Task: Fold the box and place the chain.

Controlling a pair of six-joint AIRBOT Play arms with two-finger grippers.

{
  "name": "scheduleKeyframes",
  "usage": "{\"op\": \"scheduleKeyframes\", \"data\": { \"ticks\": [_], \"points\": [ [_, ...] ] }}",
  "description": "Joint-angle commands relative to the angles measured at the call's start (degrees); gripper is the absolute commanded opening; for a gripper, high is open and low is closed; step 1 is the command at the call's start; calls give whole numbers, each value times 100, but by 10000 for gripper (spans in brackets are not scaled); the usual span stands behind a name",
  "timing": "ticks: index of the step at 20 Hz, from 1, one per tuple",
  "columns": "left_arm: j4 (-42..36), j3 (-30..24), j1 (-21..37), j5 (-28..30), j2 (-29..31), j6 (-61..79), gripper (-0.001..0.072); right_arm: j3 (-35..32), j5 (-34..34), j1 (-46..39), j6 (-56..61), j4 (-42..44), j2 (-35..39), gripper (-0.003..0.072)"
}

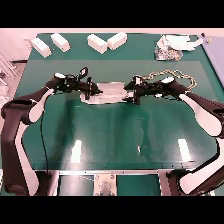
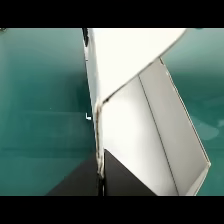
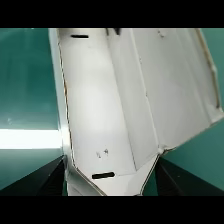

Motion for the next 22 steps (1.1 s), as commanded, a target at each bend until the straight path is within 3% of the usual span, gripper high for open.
{"op": "scheduleKeyframes", "data": {
  "ticks": [1, 22],
  "points": [
    [-4, -2, -2, 9, 2, 0, 21, 26, 334, -11, 35, -94, -74, 615],
    [-4, -2, -2, 9, 2, 0, 21, 581, 713, 162, 153, -245, -723, 616]
  ]
}}
